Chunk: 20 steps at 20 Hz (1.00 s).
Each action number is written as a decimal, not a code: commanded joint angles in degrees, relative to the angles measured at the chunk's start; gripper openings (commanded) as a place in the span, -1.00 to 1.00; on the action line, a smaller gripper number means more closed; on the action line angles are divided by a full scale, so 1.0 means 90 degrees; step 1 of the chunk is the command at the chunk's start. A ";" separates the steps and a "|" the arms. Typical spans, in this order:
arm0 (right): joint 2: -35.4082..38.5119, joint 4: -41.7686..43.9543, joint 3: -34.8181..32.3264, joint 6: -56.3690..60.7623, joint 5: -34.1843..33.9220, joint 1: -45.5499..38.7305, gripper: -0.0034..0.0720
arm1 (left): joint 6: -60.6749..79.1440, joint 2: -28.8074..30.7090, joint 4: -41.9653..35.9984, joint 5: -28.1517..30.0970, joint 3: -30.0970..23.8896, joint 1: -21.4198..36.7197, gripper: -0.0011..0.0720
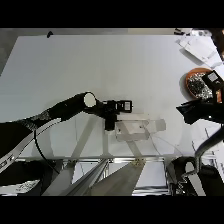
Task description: Fold the box and place the chain.
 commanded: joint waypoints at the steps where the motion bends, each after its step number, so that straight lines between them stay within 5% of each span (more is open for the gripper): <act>1: 0.0005 0.0002 -0.0005 -0.0002 0.0002 0.0007 -0.11 | 0.0002 -0.0002 0.0012 -0.0005 -0.0005 -0.0005 -0.94; 5: 0.0000 -0.0090 -0.0005 -0.0447 0.0117 0.0007 -0.13 | 0.0002 -0.0002 0.0010 -0.0010 -0.0005 -0.0022 -0.94; 7: -0.0044 -0.0041 -0.0007 -0.1319 0.0260 0.0007 -0.70 | 0.0000 -0.0002 0.0010 -0.0010 -0.0005 -0.0022 -0.94; 8: -0.0121 0.0010 -0.0010 -0.1887 0.0459 0.0007 -0.83 | 0.0000 -0.0002 0.0010 -0.0007 -0.0005 -0.0022 -0.94; 15: -0.1005 -0.0821 -0.0588 -0.3368 0.0770 0.1479 -0.86 | 0.0000 -0.0002 0.0010 -0.0010 -0.0005 -0.0024 -0.94; 18: -0.1365 -0.0488 -0.0685 -0.3293 0.0646 0.2079 0.54 | 0.0002 -0.0002 0.0010 -0.0007 -0.0005 -0.0024 -0.94; 20: -0.1547 -0.0476 -0.0763 -0.3330 0.0554 0.2540 0.85 | 0.0002 -0.0002 0.0010 -0.0010 -0.0005 -0.0024 -0.94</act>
